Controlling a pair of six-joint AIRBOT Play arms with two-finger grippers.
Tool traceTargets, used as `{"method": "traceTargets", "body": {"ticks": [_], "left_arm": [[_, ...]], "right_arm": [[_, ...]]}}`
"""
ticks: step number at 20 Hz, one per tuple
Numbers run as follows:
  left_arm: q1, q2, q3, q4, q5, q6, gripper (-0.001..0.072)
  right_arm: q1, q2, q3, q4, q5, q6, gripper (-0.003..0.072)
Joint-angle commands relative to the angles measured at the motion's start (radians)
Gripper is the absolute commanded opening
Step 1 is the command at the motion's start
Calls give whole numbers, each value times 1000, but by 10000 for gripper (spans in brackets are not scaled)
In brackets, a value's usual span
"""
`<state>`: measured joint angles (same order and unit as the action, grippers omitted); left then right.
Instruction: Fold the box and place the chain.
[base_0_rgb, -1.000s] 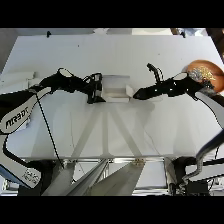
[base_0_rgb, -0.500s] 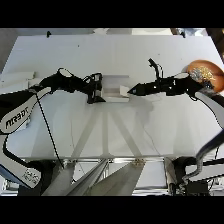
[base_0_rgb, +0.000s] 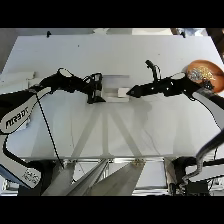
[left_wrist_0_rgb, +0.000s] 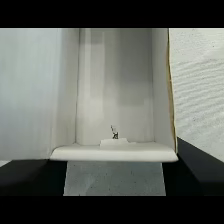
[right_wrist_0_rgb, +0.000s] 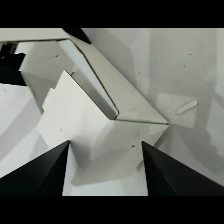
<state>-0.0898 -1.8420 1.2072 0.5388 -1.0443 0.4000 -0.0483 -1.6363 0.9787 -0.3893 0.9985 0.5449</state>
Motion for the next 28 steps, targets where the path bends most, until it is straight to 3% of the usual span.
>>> {"method": "traceTargets", "body": {"ticks": [1, 7, 17, 20, 23, 28], "left_arm": [[1, 0, 1, 0, -1, 0, 162], [1, 0, 1, 0, -1, 0, 162], [1, 0, 1, 0, -3, 0, 162], [1, 0, 1, 0, -3, 0, 162], [1, 0, 1, 0, -3, 0, 162], [1, 0, 1, 0, -3, 0, 162]], "right_arm": [[45, 0, 0, -17, -85, 8, 542], [97, 3, 0, -64, -182, 132, 557], [167, 74, 0, -228, -328, 346, 518], [201, 109, 8, -454, -388, 557, 518], [263, 109, 40, -769, -351, 814, 518], [357, 109, 48, -1115, -321, 1199, 517]]}}
